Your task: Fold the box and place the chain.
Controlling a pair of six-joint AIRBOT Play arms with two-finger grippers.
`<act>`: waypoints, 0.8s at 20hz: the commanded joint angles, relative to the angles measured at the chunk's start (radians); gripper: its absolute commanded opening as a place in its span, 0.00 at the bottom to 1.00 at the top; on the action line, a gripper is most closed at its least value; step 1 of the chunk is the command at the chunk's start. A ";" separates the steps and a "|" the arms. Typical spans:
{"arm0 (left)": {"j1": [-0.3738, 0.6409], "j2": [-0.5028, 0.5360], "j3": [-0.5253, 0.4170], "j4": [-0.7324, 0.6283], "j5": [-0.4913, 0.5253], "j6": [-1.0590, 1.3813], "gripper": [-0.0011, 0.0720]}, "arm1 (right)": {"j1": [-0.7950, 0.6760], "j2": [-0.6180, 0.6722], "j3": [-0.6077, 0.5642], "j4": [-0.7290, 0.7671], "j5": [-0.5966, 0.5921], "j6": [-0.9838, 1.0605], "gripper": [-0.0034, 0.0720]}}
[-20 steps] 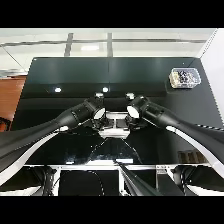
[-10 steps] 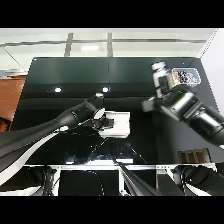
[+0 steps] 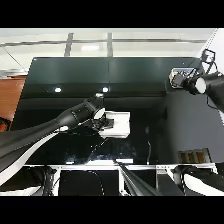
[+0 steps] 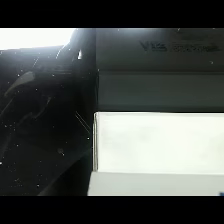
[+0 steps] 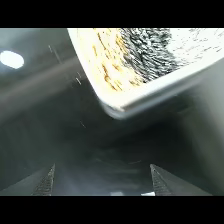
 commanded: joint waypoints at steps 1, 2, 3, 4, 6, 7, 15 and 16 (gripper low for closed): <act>0.001 0.000 0.000 0.000 -0.001 0.001 0.05 | -0.120 -0.169 0.169 0.236 0.004 0.002 0.96; 0.001 0.000 0.000 0.000 -0.003 0.001 0.05 | -0.134 -0.238 0.265 0.242 0.079 0.002 0.96; 0.001 0.000 0.000 -0.001 -0.003 0.001 0.05 | -0.145 -0.304 0.358 0.251 0.161 0.002 0.96; 0.001 0.000 0.000 -0.001 -0.002 0.001 0.05 | -0.156 -0.375 0.460 0.261 0.250 0.002 0.96; 0.001 0.000 0.000 -0.001 0.000 0.001 0.05 | -0.175 -0.492 0.628 0.261 0.378 0.002 0.96; 0.001 0.000 0.000 -0.001 0.000 0.001 0.05 | -0.179 -0.532 0.684 0.262 0.409 0.002 0.96; 0.001 0.000 0.000 0.000 0.001 0.001 0.05 | -0.160 -0.565 0.716 0.253 0.372 -0.104 0.90; 0.001 0.000 0.000 0.000 0.001 0.001 0.05 | -0.161 -0.565 0.716 0.258 0.386 -0.104 0.90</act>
